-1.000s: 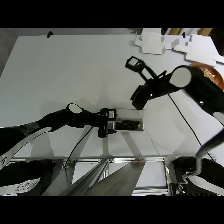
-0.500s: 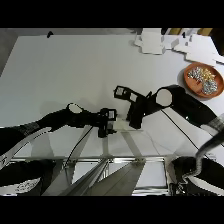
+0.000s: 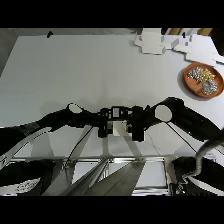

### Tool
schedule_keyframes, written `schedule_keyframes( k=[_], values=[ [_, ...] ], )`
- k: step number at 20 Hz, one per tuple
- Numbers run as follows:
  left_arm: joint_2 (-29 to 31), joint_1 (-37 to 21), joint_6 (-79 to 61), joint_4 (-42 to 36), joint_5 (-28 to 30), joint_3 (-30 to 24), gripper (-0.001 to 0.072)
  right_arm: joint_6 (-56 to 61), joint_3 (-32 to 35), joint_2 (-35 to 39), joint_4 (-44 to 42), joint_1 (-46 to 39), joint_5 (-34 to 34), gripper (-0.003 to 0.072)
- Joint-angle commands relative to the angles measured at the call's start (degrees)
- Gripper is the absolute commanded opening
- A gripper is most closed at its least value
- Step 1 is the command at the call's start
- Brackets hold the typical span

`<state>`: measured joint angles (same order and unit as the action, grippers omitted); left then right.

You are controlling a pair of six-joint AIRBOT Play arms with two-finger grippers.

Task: Fold the box and place the chain.

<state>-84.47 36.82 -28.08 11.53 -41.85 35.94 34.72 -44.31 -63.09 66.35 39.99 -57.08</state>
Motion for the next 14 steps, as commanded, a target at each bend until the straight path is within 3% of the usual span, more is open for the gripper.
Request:
schedule_keyframes(
  k=[1, 14],
  values=[
    [0.02, 0.00, -0.02, 0.02, 0.02, 0.02, 0.0010, -0.72, 0.17, 2.34, 2.69, 0.55, 1.68, 0.0339],
    [0.02, 0.00, -0.02, 0.02, 0.00, 0.02, 0.0010, -0.72, 2.47, 4.39, 1.88, 0.55, 1.68, 0.0344]
  ],
)
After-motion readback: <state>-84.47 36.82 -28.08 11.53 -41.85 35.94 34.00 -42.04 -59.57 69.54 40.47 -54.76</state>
